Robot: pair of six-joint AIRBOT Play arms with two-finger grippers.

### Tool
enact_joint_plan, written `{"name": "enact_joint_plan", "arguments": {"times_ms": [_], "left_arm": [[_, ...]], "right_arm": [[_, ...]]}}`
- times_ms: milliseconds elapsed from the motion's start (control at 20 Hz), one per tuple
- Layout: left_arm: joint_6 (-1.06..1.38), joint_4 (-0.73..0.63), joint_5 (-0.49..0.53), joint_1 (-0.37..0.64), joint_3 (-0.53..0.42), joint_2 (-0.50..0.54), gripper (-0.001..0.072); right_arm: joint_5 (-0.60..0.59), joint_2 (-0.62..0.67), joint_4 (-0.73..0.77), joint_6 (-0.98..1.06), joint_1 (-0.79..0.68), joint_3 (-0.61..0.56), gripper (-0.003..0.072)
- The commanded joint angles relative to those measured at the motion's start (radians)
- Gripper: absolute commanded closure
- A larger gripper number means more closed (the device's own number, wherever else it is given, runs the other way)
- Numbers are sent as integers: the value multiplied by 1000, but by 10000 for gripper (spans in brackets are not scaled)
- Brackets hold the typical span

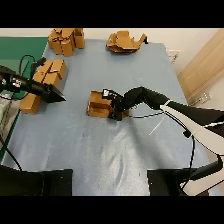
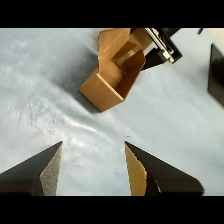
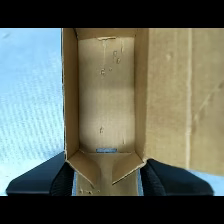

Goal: Fold the box.

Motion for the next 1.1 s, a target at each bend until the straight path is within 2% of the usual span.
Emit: {"name": "enact_joint_plan", "arguments": {"times_ms": [0, 100, 150, 200, 300, 600, 900, 1050], "left_arm": [[277, 41, 84, -101, 7, -16, 118], [356, 171, 135, -205, 7, -17, 117], [391, 214, 164, -250, 7, -19, 57], [415, 238, 204, -288, 6, -21, 24], [490, 236, 246, -332, 6, -31, 23], [509, 166, 288, -348, -13, -76, 23], [511, 105, 310, -352, -50, -77, 23], [508, 126, 317, -370, -63, -77, 23]], "right_arm": [[-23, 1, 4, -22, 1, 0, 423], [-23, 1, 4, -22, 1, 0, 423], [-23, 1, 3, -22, 1, 0, 423], [-23, 1, 3, -22, 1, 0, 423], [-23, 1, 3, -22, 1, 0, 423], [-23, 1, 3, -22, 1, 0, 423], [-23, 1, 2, -22, 0, 0, 423], [-23, 1, 2, -22, 0, 0, 423]]}}
